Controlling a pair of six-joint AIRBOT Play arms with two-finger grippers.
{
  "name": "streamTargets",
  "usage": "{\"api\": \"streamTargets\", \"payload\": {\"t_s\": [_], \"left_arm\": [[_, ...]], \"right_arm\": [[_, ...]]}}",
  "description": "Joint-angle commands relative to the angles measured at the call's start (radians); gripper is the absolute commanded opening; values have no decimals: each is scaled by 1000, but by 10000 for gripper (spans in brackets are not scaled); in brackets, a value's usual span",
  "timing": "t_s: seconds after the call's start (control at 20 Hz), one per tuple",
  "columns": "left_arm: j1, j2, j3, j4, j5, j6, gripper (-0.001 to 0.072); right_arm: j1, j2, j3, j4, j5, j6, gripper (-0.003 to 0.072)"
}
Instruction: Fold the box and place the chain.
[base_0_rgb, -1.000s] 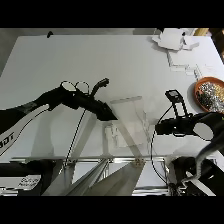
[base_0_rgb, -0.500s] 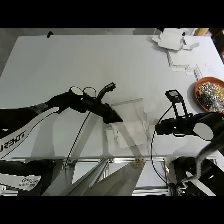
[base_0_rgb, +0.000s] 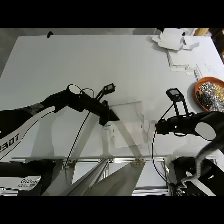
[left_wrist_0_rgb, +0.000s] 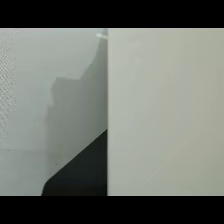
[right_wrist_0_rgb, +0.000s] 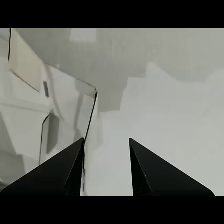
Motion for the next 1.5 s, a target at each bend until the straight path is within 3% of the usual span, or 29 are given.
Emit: {"api": "streamTargets", "payload": {"t_s": [0.0, 0.35, 0.8, 1.1, 1.45], "left_arm": [[-55, 61, 1, 185, 85, 80, 4], [-132, 66, 1, 182, 305, 80, 5], [-132, 59, 1, 145, 315, 132, 7], [-132, 10, 1, 20, 315, 245, 7], [-132, 9, 1, 54, 319, 267, 7]], "right_arm": [[2, 37, 53, 1, 12, -61, 319], [1, 148, 70, 1, 19, -132, 318], [1, 147, 69, 1, 19, -132, 318], [1, 147, 69, 0, 19, -132, 317], [1, 147, 69, 0, 18, -158, 317]]}}
